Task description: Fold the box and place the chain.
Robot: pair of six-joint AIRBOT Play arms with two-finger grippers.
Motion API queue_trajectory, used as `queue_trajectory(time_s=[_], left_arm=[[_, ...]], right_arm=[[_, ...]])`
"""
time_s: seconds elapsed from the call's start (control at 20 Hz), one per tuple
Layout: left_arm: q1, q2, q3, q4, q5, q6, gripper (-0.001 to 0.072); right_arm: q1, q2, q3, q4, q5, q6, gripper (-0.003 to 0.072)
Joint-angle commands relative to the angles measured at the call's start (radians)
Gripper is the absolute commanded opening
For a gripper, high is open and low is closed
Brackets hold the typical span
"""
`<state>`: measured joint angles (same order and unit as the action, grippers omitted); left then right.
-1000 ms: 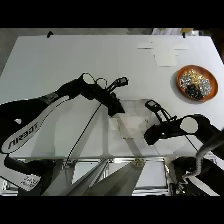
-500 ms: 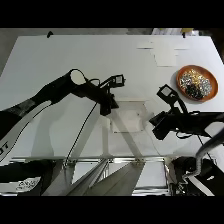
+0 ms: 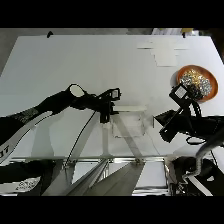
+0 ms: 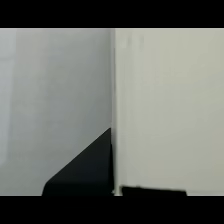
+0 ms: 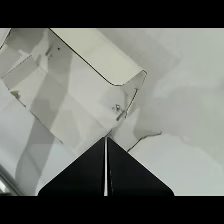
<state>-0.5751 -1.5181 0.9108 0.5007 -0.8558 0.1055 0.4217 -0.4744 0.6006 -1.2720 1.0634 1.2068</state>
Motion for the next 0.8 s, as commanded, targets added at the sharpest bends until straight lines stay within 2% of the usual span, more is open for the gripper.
queue_trajectory(time_s=[0.0,0.6,0.75], left_arm=[[-0.002,-0.02,-0.007,-0.008,0.006,0.03,0.0001],[-0.013,-0.021,0.023,0.124,-0.011,-0.077,0.0],[-0.019,-0.025,0.024,0.117,-0.009,-0.08,0.0]], right_arm=[[0.0,0.004,-0.002,-0.002,0.001,0.002,0.0009],[0.0,0.0,-0.002,-0.003,0.026,0.001,0.0009],[0.0,0.0,-0.003,-0.003,0.026,0.0,0.0009]])
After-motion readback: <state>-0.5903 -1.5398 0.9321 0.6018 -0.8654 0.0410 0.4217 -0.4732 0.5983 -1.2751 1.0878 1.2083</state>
